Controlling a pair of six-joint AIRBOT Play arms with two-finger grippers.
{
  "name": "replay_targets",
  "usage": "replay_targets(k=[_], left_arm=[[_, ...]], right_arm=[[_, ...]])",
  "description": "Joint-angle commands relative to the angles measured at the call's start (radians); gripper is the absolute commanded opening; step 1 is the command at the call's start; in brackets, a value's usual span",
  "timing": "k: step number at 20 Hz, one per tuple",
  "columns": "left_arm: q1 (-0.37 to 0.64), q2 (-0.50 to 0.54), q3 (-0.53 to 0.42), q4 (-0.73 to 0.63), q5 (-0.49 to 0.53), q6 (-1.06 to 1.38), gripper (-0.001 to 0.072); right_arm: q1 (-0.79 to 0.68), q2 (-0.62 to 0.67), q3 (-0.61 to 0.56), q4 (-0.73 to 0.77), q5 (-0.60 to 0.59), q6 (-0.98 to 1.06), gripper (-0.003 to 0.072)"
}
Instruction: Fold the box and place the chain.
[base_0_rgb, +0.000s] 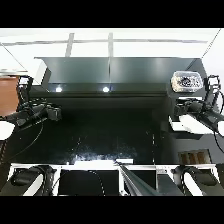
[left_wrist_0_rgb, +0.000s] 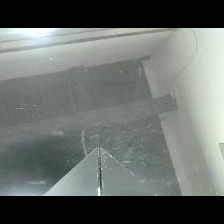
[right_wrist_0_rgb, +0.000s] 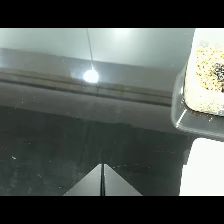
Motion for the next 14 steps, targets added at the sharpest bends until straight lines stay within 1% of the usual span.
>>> replay_targets(k=[1,10,12,13,14], left_arm=[[0.000,0.001,-0.001,0.000,0.000,0.000,0.0026],[0.000,0.001,-0.001,0.000,0.000,0.000,0.0026],[0.000,0.001,-0.001,0.000,0.000,0.000,0.0027],[0.000,0.001,-0.001,0.000,0.000,0.000,0.0026],[0.000,0.001,-0.001,0.000,0.000,0.000,0.0026]], right_arm=[[0.000,0.001,-0.001,0.000,0.000,0.000,0.0011],[0.000,0.001,-0.001,0.000,0.000,0.000,0.0011],[0.000,0.001,-0.001,0.027,0.000,0.001,0.0011],[0.001,0.001,-0.001,0.043,-0.012,0.000,0.0011],[0.001,0.001,-0.001,0.053,-0.058,0.000,0.0011]])
